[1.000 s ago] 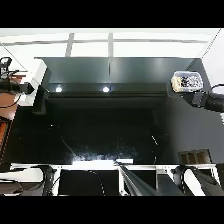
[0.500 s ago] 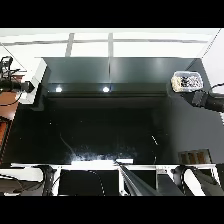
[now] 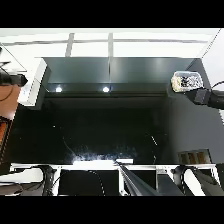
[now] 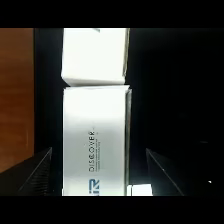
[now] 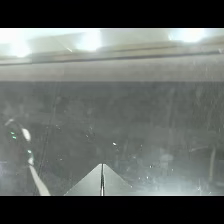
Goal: Fold the box and place the chain.
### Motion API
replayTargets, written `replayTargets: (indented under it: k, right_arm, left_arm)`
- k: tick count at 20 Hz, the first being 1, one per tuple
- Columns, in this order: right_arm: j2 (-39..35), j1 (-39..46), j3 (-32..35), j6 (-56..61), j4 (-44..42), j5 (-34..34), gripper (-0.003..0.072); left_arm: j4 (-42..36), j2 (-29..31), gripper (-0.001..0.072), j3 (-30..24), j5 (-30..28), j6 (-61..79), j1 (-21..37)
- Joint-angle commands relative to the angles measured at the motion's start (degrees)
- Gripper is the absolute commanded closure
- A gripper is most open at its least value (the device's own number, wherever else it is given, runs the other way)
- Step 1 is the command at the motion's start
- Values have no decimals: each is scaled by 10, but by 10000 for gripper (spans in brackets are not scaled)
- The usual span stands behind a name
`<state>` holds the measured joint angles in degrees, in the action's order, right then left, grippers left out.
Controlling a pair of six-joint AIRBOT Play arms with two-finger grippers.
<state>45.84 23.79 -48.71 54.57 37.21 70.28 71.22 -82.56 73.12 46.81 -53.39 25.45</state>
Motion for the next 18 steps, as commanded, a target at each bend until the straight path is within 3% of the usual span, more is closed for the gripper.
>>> replayTargets:
  k: [1,2,4,5,7,9,13,15,18]
  right_arm:
    - [-1,0,-57,-17,0,32,677]
    - [-3,0,-73,-19,0,37,677]
    - [-15,0,-99,-17,18,46,678]
    - [-28,0,-103,-14,38,43,678]
    - [-54,-1,-103,-13,69,39,679]
    - [-79,-16,-85,-21,75,-3,680]
    - [-126,-78,39,-134,38,-177,679]
    - [-125,-103,119,-139,38,-279,678]
    - [-125,-107,201,-139,40,-361,677]
  left_arm:
    - [-36,73,-1,23,76,-31,-17]
    - [-41,96,62,23,87,-60,-28]
    - [-15,143,500,23,115,-159,-56]
    - [-9,167,679,23,137,-175,-71]
    - [-13,219,686,6,154,-183,-111]
    - [-13,287,687,-48,125,-193,-172]
    - [-10,452,687,-259,-56,-207,-309]
    - [36,516,687,-366,-137,-208,-358]
    - [68,542,686,-439,-146,-215,-374]
